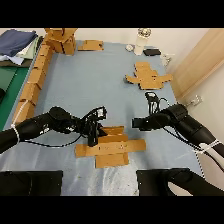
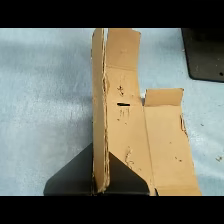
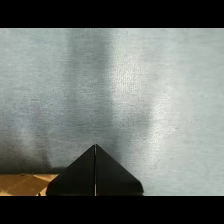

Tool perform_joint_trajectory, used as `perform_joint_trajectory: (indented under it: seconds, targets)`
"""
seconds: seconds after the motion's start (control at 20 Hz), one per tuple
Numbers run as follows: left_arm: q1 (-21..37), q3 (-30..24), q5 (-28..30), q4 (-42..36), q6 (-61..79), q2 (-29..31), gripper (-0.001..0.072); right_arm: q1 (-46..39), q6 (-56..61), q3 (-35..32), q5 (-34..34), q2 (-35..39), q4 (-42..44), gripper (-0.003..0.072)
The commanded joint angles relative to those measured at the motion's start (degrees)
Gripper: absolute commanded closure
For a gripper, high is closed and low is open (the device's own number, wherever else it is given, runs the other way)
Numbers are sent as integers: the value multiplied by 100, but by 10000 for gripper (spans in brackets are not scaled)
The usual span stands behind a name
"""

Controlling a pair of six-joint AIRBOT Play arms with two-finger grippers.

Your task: Fold the box.

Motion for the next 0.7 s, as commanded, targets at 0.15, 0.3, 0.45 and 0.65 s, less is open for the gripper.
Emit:
perform_joint_trajectory:
  seconds: [0.15,0.3,0.45,0.65]
  targets:
    - [50,59,258,-20,232,24,699,11,116,-9,164,7,-157,682]
    - [-55,50,229,76,358,20,699,68,83,-9,260,9,-278,682]
    - [-96,2,291,66,358,-39,699,752,90,-9,216,177,-1008,683]
    - [-98,-52,273,72,361,-146,698,2083,715,-9,-619,741,-2179,683]
